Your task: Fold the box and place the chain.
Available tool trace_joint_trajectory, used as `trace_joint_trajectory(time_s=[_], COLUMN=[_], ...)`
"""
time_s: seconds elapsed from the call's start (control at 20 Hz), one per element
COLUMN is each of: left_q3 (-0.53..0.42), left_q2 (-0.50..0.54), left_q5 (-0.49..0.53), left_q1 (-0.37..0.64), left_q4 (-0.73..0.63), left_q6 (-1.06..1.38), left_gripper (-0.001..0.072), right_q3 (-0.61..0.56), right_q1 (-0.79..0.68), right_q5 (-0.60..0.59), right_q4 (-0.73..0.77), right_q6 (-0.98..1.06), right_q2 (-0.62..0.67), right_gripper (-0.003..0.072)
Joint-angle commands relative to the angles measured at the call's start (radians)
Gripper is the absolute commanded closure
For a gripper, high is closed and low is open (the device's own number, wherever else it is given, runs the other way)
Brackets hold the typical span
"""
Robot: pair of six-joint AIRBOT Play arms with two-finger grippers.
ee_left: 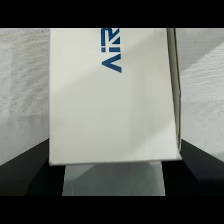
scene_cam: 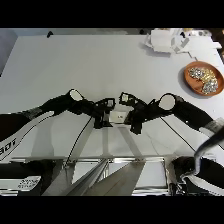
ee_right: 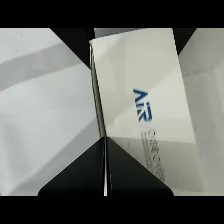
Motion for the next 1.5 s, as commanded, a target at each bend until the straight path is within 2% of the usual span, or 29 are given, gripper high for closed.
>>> trace_joint_trajectory(time_s=[0.0, 0.1, 0.25, 0.4, 0.55, 0.65, 0.9, 1.2, 1.45], left_q3=[0.000, 0.000, 0.000, 0.000, 0.000, 0.000, 0.000, 0.000, 0.000], left_q2=[0.000, 0.000, 0.000, 0.000, 0.000, 0.000, 0.000, 0.000, 0.000], left_q5=[0.005, 0.005, 0.005, 0.005, 0.005, 0.005, 0.002, 0.001, 0.001], left_q1=[0.000, 0.000, 0.000, 0.000, 0.000, 0.000, 0.000, 0.000, 0.000], left_q4=[0.003, 0.004, 0.004, 0.004, 0.004, 0.004, 0.004, 0.004, 0.004], left_q6=[0.006, 0.007, 0.007, 0.006, 0.007, 0.006, 0.007, 0.006, 0.007], left_gripper=[0.0538, 0.0538, 0.0538, 0.0538, 0.0538, 0.0538, 0.0538, 0.0538, 0.0538], right_q3=[0.004, 0.004, 0.004, 0.003, 0.003, 0.003, 0.002, -0.012, -0.014], right_q1=[-0.001, -0.001, -0.001, -0.053, -0.204, -0.332, -0.501, -0.512, -0.512], right_q5=[-0.032, -0.047, -0.010, 0.188, 0.435, 0.508, 0.378, 0.370, 0.370], right_q4=[0.030, -0.019, -0.246, -0.483, -0.571, -0.610, -0.605, -0.655, -0.631], right_q6=[0.083, 0.208, 0.514, 0.754, 0.858, 0.858, 0.987, 0.986, 0.986], right_q2=[0.085, 0.147, 0.247, 0.307, 0.315, 0.315, 0.313, 0.313, 0.313], right_gripper=[0.0671, 0.0671, 0.0672, 0.0672, 0.0672, 0.0672, 0.0671, 0.0671, 0.0671])
